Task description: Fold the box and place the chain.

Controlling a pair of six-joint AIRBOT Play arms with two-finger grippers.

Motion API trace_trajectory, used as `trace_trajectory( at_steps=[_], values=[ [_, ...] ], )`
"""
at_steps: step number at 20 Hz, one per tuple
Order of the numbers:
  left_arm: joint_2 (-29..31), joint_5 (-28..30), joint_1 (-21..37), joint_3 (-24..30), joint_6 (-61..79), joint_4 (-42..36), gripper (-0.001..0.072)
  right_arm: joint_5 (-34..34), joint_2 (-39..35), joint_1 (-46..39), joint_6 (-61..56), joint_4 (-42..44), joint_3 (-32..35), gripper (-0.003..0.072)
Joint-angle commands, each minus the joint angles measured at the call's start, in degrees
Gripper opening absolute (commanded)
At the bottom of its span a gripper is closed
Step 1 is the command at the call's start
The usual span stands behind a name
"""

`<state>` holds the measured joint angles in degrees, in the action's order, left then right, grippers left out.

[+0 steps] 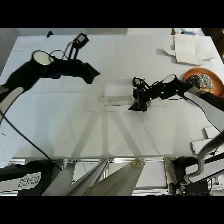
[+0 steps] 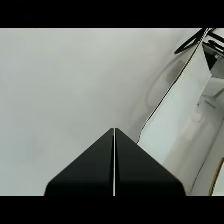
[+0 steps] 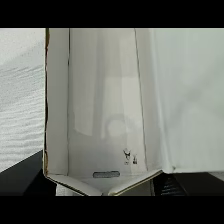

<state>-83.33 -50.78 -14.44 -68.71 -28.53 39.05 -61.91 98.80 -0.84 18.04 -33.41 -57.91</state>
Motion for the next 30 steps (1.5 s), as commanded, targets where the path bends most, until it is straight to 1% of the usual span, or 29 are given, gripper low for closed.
trace_trajectory(
  at_steps=[1, 3, 4, 5, 6, 7, 8, 10, 12, 13, 14, 15, 16, 19, 22, 27, 28, 29, 30],
  values=[
    [3.10, -3.80, 2.45, 0.02, 0.11, 10.47, 0.0013, -0.02, 0.00, 0.00, 0.00, 0.02, 0.00, 0.0518],
    [3.10, -5.16, 2.64, 1.75, 1.33, 16.44, 0.0015, -0.02, 0.00, 0.00, 0.00, 0.02, 0.00, 0.0518],
    [3.10, -4.81, 2.64, 3.78, 4.35, 16.70, 0.0025, -0.02, 0.00, 0.00, 0.00, 0.02, 0.00, 0.0518],
    [3.10, -3.78, 2.64, 6.01, 8.44, 15.65, 0.0161, -0.02, 0.00, 0.00, 0.00, 0.02, 0.00, 0.0518],
    [3.10, -2.03, 2.60, 8.48, 13.22, 13.90, 0.0379, -0.02, 0.00, 0.00, 0.00, 0.02, 0.00, 0.0518],
    [3.10, -0.33, 2.54, 10.95, 18.62, 11.67, 0.0527, -0.02, 0.00, 0.00, -0.02, 0.02, 0.00, 0.0518],
    [3.10, 0.07, 2.38, 12.81, 24.13, 9.38, 0.0536, -0.02, 0.00, 0.00, 0.00, 0.02, 0.00, 0.0518],
    [3.02, -2.01, 1.88, 15.23, 34.73, 3.54, 0.0536, -0.02, 0.00, 0.00, 0.00, 0.02, 0.00, 0.0518],
    [2.12, -4.74, 1.49, 15.98, 43.45, -1.60, 0.0538, -0.02, 0.00, 0.00, 0.00, 0.02, 0.00, 0.0518],
    [1.27, -5.38, 1.14, 15.98, 46.10, -2.93, 0.0539, -0.02, 0.00, 0.00, -0.02, 0.02, 0.00, 0.0518],
    [0.33, -5.25, 0.74, 16.00, 47.87, -3.78, 0.0559, -0.02, 0.00, 0.00, 0.00, 0.02, 0.00, 0.0518],
    [-0.68, -4.66, 0.22, 15.98, 48.11, -4.11, 0.0607, -0.02, 0.00, 0.00, 0.00, 0.02, 0.02, 0.0518],
    [-1.68, -3.91, -0.37, 15.98, 48.06, -4.13, 0.0641, -0.02, 0.00, 0.00, 0.00, 0.02, 0.00, 0.0518],
    [-4.13, -2.84, -1.68, 15.98, 48.04, -6.19, 0.0640, -0.02, 0.00, 0.00, 0.00, 0.02, 0.00, 0.0518],
    [-5.25, -2.60, -2.47, 15.98, 47.74, -5.97, 0.0638, -0.02, 0.00, 0.00, 0.00, 0.02, 0.00, 0.0518],
    [-5.70, -3.02, -3.17, 15.98, 47.58, -6.01, 0.0619, -0.02, 0.00, 0.00, 0.00, 0.02, 0.00, 0.0518],
    [-5.90, -3.34, -3.26, 15.98, 47.60, -5.99, 0.0540, -0.02, 0.00, 0.00, -0.02, 0.02, 0.00, 0.0518],
    [-6.16, -3.50, -3.48, 15.98, 47.60, -5.88, 0.0500, -0.02, 0.00, 0.00, 0.00, 0.02, 0.00, 0.0518],
    [-6.40, -3.52, -3.54, 15.98, 47.60, -5.75, 0.0500, -0.02, 0.00, 0.00, 0.00, 0.02, 0.00, 0.0518]
  ],
)
